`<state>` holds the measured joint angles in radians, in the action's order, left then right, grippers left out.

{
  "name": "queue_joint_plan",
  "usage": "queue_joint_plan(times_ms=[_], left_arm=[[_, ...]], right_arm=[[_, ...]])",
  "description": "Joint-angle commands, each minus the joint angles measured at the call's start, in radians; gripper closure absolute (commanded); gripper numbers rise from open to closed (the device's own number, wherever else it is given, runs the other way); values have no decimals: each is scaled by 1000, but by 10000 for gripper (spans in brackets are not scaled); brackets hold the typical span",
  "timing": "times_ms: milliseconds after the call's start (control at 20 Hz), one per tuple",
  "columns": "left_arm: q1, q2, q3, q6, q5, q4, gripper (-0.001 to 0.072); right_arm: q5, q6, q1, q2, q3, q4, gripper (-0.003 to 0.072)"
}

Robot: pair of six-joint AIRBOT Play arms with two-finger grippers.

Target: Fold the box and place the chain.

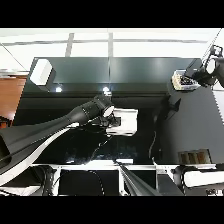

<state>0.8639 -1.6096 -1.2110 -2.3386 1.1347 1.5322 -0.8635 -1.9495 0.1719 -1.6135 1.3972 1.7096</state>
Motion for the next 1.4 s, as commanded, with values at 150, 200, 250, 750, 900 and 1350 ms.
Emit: queue_joint_plan(times_ms=[150,200,250,750,900,1350], left_arm=[[0,-1,0,0,0,0,682],[0,0,0,0,0,0,682],[0,-1,0,0,0,0,682],[0,0,0,0,0,0,682],[0,0,0,0,0,0,682],[0,0,0,0,2,0,682]], right_arm=[[-78,29,40,-310,324,-65,78],[-79,29,40,-328,331,-64,78],[-80,29,40,-341,331,-65,90],[-245,152,42,-227,407,-68,678],[-247,208,42,-106,407,-68,678],[-309,389,37,220,412,-271,679]])
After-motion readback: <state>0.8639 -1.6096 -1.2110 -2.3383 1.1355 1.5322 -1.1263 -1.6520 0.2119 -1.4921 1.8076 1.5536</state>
